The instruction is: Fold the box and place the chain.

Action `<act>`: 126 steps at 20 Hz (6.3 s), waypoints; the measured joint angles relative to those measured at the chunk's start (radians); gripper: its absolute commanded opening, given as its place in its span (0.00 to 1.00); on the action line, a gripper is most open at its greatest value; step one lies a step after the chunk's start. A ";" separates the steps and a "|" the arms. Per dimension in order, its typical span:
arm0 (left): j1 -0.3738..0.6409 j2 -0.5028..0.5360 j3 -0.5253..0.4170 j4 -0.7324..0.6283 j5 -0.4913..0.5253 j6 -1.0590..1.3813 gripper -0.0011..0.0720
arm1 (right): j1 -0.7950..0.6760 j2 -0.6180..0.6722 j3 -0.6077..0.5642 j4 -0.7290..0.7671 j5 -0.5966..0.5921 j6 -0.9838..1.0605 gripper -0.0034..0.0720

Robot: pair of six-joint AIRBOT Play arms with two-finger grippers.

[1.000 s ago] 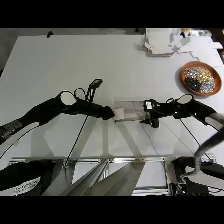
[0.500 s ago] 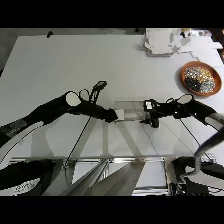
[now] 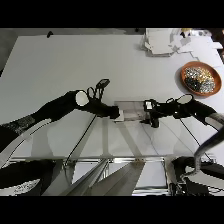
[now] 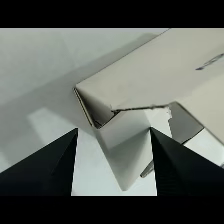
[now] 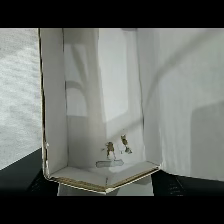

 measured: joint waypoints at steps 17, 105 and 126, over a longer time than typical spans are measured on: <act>-0.131 -0.164 0.286 0.340 -0.257 -0.634 0.60 | 0.000 0.000 0.000 0.000 0.000 0.000 0.65; -0.076 -0.097 0.538 0.566 -0.688 -0.139 0.85 | 0.000 0.000 0.000 0.000 0.000 0.000 0.65; 0.159 -0.065 -0.077 -0.267 -0.123 1.728 0.97 | 0.000 0.000 0.000 0.000 0.000 0.000 0.65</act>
